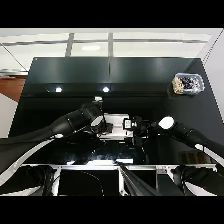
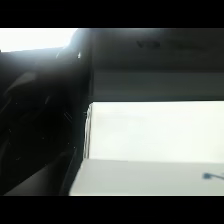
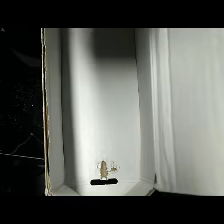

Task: Fold the box and place the chain.

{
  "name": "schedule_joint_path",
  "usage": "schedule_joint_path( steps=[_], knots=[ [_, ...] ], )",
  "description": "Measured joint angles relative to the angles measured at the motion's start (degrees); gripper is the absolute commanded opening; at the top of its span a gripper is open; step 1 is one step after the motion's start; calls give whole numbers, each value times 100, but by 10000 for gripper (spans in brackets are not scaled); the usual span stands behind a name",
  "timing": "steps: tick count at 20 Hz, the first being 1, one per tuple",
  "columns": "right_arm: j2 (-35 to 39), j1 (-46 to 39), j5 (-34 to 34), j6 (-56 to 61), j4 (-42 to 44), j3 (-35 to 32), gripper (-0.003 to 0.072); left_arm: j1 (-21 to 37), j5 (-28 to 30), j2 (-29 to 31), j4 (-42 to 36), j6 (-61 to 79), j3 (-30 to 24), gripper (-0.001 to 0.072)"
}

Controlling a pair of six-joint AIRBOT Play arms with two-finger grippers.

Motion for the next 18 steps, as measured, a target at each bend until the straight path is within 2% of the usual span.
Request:
schedule_joint_path(
  steps=[9,11,13,15,17,18],
  knots=[
    [0,0,0,2,2,0,468,7,-26,-48,26,-9,48,334],
    [0,0,-2,2,4,0,468,9,-44,-98,28,-24,48,260],
    [0,0,0,2,4,0,468,9,-42,-129,28,-24,48,253],
    [0,0,0,2,4,0,468,9,-39,-149,28,-22,48,173],
    [0,0,0,2,4,0,468,7,-39,-162,28,-20,48,143],
    [0,0,0,2,4,0,468,9,-42,-170,26,-24,48,26]
  ],
)
